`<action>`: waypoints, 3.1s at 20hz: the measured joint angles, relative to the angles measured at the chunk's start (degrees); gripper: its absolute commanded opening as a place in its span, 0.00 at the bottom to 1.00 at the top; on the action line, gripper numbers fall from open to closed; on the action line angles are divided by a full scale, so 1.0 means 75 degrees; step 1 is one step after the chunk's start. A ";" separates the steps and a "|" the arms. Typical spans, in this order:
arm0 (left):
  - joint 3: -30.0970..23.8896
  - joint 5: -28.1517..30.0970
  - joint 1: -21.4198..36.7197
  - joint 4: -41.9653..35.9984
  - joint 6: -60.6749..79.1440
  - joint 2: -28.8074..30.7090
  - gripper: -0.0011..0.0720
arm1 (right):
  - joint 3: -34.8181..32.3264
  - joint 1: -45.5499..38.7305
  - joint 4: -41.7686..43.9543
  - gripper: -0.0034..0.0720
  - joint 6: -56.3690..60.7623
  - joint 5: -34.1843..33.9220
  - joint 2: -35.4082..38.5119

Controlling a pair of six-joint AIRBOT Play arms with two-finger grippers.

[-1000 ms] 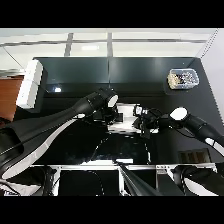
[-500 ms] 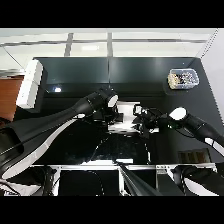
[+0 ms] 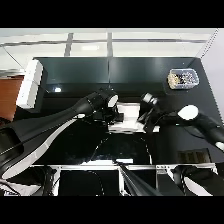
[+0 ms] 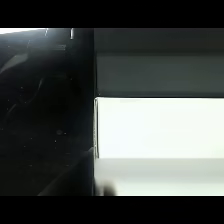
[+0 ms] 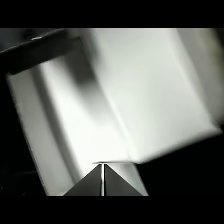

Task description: Fold the box and place the chain.

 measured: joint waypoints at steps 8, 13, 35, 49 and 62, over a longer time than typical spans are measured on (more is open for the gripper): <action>0.0000 -0.0038 -0.0003 0.0000 0.0009 0.0000 0.05 | -0.0423 -0.3305 -0.3174 0.06 0.7254 0.0382 0.0854; 0.0000 -0.0044 -0.0003 -0.0003 0.0009 0.0000 0.05 | -0.0810 -0.3815 -0.0822 0.06 0.6050 0.1577 -0.0309; 0.0000 -0.0052 0.0000 -0.0009 0.0003 0.0000 0.05 | 0.0568 -0.1201 0.1236 0.50 0.4698 0.2614 -0.1582; 0.0000 -0.0032 0.0000 -0.0015 0.0003 0.0000 0.05 | 0.2148 0.1341 -0.2655 0.49 0.9098 0.1938 -0.1842; 0.0000 -0.0041 -0.0003 -0.0012 0.0003 0.0000 0.05 | 0.2996 0.2320 -0.4202 0.40 1.1573 0.2541 -0.2661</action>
